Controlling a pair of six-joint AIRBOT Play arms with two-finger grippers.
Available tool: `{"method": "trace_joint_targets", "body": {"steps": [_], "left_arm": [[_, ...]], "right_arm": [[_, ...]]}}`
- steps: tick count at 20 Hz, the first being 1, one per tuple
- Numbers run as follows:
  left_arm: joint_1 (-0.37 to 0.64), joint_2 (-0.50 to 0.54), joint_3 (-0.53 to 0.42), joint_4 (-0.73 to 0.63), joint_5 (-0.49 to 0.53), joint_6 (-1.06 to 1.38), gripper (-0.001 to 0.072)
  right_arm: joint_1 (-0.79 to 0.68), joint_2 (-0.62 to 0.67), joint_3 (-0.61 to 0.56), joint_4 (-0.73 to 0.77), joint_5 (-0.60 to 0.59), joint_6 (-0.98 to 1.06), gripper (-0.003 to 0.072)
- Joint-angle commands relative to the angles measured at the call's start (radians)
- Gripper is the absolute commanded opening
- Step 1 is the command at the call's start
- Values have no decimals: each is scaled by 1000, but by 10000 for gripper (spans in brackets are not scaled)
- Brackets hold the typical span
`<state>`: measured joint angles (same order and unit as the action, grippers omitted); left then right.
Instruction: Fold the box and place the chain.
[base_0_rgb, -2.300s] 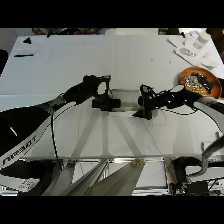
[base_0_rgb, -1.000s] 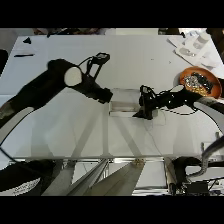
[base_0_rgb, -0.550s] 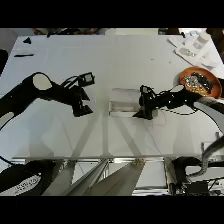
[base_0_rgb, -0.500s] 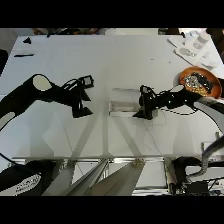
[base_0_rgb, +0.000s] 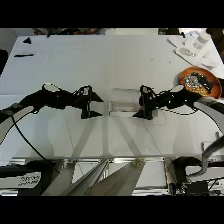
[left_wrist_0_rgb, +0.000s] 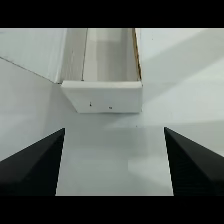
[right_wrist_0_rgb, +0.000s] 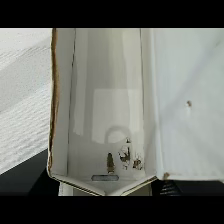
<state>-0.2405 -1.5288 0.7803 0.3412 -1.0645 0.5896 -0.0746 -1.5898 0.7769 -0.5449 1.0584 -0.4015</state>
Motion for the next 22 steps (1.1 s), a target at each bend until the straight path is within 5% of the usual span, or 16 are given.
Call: {"method": "trace_joint_targets", "body": {"steps": [1,11,22], "left_arm": [[-5,-36,-2,-83,-16,88,699],[-30,-100,109,44,-62,39,698],[-79,-134,113,-49,6,27,698]], "right_arm": [[0,0,0,0,0,0,321],[0,0,0,0,0,0,321],[0,0,0,0,0,0,321]]}}
